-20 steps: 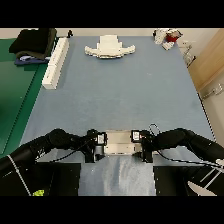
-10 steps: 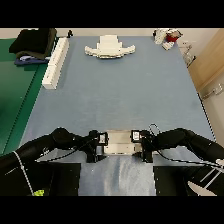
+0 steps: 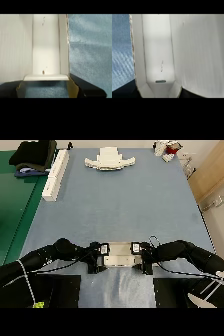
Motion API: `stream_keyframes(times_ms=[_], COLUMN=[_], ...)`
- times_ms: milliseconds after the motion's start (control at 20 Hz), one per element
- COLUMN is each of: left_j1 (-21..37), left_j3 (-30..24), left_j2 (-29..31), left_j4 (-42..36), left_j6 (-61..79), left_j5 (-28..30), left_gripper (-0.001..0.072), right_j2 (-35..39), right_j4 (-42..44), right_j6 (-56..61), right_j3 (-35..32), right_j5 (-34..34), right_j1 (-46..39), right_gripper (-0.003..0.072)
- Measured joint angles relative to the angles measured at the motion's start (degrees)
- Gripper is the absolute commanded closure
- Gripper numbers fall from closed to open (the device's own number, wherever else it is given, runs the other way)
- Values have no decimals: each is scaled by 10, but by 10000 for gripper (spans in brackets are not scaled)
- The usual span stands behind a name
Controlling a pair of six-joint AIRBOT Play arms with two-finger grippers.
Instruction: Fold the box.
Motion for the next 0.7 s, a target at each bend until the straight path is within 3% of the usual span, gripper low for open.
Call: stream_keyframes(times_ms=[50,100,700], left_j1=[-2,-7,-28], left_j3=[2,3,6], left_j2=[-3,-4,-10], left_j4=[1,1,15], left_j6=[0,-1,-11], left_j5=[1,3,15], left_gripper=[145,182,181], right_j2=[0,0,0], right_j4=[0,0,0], right_j6=[0,0,0], right_j3=[0,0,0], right_j5=[0,0,0], right_j1=[0,0,0], right_gripper=[173,173,173])
